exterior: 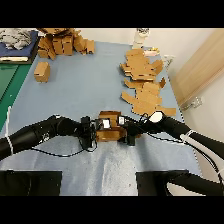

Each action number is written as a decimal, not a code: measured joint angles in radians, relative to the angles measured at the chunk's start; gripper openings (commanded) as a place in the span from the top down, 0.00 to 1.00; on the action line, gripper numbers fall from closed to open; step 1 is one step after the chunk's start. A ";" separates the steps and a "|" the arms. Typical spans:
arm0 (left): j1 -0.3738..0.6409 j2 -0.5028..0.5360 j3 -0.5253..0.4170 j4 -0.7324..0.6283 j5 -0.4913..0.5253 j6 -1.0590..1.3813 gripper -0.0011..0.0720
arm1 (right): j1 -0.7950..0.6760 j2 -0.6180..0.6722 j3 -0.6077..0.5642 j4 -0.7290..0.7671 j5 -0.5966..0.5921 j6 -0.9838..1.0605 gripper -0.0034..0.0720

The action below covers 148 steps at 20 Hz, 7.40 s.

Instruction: Fold the box.

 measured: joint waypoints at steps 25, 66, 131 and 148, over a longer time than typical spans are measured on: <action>0.000 -0.072 0.033 -0.165 0.052 0.148 0.46 | 0.000 0.000 0.000 -0.003 0.000 0.000 0.17; 0.334 0.023 -0.029 -0.033 -0.277 -0.906 0.97 | 0.000 0.000 0.000 -0.016 0.000 0.000 0.17; 0.323 -0.111 0.010 -0.688 -0.355 -0.481 0.59 | 0.000 0.000 0.000 -0.015 -0.005 0.000 0.17; 0.071 -0.112 0.236 -0.030 -0.266 -1.260 0.47 | 0.000 0.000 0.000 -0.016 -0.004 0.000 0.17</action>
